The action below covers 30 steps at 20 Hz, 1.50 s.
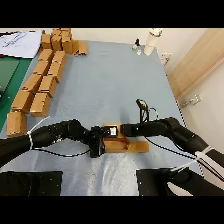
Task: Fold the box.
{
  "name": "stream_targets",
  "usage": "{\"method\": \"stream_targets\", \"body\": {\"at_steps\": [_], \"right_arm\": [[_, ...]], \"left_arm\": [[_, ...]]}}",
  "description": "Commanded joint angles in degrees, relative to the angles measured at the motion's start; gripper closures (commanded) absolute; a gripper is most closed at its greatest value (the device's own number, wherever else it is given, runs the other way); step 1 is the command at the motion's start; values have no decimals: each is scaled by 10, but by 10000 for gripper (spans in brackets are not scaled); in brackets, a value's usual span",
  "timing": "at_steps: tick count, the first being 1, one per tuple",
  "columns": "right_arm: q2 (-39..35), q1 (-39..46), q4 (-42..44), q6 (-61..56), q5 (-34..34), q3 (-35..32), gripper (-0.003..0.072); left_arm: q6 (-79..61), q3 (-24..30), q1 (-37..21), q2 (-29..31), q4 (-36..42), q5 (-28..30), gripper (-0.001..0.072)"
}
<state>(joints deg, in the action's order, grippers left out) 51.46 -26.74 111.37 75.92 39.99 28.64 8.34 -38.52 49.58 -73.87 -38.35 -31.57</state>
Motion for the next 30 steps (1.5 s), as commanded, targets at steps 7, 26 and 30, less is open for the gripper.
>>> {"method": "stream_targets", "body": {"at_steps": [7, 26, 30], "right_arm": [[-156, 19, -80, 186, 331, 36, 683], [-104, 6, -15, 715, 96, -71, 236], [-104, 3, 34, 738, 105, -71, 369]], "left_arm": [[0, 0, 0, 0, 0, 0, 199], [0, 0, 1, 0, 0, 0, 199], [0, 0, 1, 0, 0, 0, 199]]}}
